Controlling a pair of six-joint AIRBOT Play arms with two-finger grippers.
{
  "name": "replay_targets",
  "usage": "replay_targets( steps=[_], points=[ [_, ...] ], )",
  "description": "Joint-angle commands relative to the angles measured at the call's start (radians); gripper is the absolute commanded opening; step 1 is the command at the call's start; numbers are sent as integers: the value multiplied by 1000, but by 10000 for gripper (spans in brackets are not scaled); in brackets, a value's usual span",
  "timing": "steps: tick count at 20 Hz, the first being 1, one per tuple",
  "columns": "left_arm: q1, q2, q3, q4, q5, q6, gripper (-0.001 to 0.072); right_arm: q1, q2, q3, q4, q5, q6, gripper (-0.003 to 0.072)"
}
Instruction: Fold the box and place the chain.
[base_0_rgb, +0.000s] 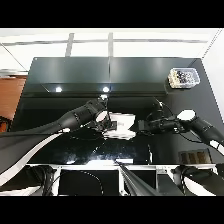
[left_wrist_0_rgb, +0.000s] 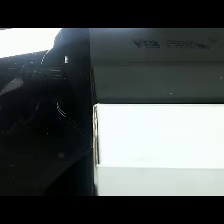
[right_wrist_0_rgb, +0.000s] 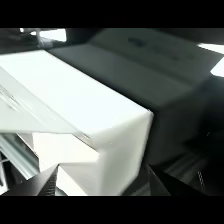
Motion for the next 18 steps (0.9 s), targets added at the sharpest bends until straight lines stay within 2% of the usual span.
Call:
replay_targets(
  steps=[1,3,7,9,10,13,14,16,18],
  points=[
    [0,0,0,1,1,0,32,101,-1,42,-90,-106,123,573],
    [0,0,0,1,1,0,32,154,-1,74,-247,-131,287,535],
    [0,0,0,1,2,0,31,259,-1,174,-551,-129,599,535],
    [0,0,0,2,5,0,32,297,-2,217,-628,-115,720,535],
    [0,0,0,4,7,0,32,315,-5,235,-652,-112,766,478],
    [4,0,0,4,9,0,32,372,-29,278,-748,-92,901,459],
    [4,0,0,4,9,0,32,394,-42,299,-812,-63,974,459],
    [4,0,0,4,9,0,32,446,-70,342,-948,8,1085,359],
    [4,0,0,4,8,0,31,491,-93,370,-1014,50,1163,356]
  ],
)
